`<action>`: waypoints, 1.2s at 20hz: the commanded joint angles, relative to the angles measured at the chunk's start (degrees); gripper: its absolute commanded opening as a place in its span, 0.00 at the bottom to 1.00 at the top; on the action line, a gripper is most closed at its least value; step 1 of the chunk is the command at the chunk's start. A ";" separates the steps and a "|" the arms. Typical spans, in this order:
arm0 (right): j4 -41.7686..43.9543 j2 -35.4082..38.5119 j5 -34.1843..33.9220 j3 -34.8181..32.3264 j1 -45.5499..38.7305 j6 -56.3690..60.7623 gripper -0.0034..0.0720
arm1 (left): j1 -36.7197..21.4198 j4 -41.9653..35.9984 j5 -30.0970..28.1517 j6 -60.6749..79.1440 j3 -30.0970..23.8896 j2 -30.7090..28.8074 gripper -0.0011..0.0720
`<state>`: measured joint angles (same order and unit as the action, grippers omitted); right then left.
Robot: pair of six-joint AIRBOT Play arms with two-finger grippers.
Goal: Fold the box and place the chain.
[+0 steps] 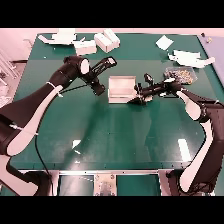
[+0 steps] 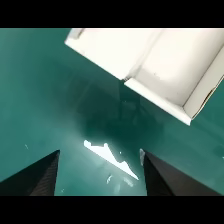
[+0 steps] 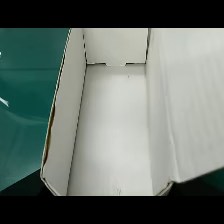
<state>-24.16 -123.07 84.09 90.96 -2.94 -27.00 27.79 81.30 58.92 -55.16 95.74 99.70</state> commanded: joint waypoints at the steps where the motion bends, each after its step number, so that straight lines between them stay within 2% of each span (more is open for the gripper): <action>1: 0.02 0.00 0.00 0.00 -0.02 0.00 0.82 | -0.04 -3.50 -3.37 0.02 -1.18 -0.04 0.79; 2: 0.02 0.00 0.00 0.00 -0.02 0.00 0.82 | -0.35 -5.68 -3.48 2.12 -1.53 0.02 0.80; 3: 0.02 0.00 0.00 0.00 -0.02 0.00 0.82 | -1.42 -11.98 -2.14 9.18 -1.77 0.04 0.80; 5: 0.02 0.00 0.00 0.00 -0.02 0.00 0.82 | -6.29 -30.67 3.34 22.97 -1.77 0.02 0.79; 7: 0.00 0.00 0.00 0.00 -0.02 0.00 0.82 | -12.46 -42.51 7.56 31.89 -1.77 0.04 0.79; 9: 0.02 0.00 0.00 0.00 -0.02 0.00 0.82 | -16.94 -46.03 11.45 37.55 -1.79 0.83 0.80; 11: 0.02 0.00 0.00 0.00 -0.02 0.00 0.82 | -18.82 -51.36 17.14 42.58 -1.79 3.37 0.96; 13: 0.02 0.00 0.00 0.00 -0.02 0.00 0.82 | -18.43 -53.00 18.60 47.74 -1.79 6.88 0.99; 17: 0.02 0.00 0.00 0.00 -0.02 0.00 0.82 | -18.21 -53.33 14.64 56.39 -1.77 11.61 0.99; 24: 0.02 0.00 0.00 0.00 -0.02 0.00 0.82 | -17.64 -55.63 7.93 61.24 -1.77 14.95 0.98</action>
<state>-24.16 -123.07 84.09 90.96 -2.94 -27.00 9.80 27.55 69.82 3.62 93.97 113.36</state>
